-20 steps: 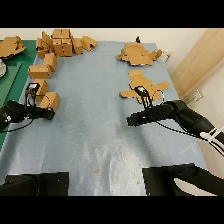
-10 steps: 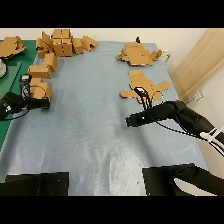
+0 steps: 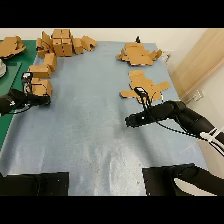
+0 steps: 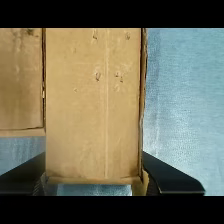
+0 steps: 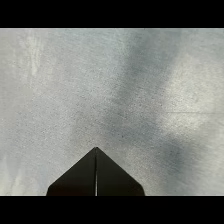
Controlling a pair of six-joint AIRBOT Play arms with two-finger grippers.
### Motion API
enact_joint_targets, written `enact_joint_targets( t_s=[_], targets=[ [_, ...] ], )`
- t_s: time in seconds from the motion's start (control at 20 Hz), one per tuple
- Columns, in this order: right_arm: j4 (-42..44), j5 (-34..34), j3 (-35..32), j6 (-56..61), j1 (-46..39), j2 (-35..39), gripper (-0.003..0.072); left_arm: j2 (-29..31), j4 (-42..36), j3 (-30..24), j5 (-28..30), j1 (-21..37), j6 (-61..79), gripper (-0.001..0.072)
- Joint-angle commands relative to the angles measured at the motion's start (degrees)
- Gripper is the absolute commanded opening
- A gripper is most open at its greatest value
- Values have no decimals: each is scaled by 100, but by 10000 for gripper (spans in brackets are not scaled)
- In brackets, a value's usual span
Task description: Fold the box.
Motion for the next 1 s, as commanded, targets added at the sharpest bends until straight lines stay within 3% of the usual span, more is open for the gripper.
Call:
enact_joint_targets(
  t_s=[0.0,0.2,0.3,0.6,0.85,0.9,0.95],
  targets=[
    [17,-2,4,2,0,2,3,-103,2,52,-17,0,15,404],
    [17,-4,4,2,0,2,2,-85,4,203,-256,-2,20,435],
    [15,-4,4,2,0,2,3,-74,2,297,-352,-2,15,702],
    [15,-7,4,0,0,2,3,396,367,461,-903,55,15,703],
    [11,-7,4,-4,0,2,3,1270,758,459,-2074,667,-76,701],
    [11,0,4,-2,0,0,3,1499,688,461,-2396,730,-282,647],
    [13,11,4,-4,0,0,3,1716,599,470,-2743,704,-380,286]
  ],
)
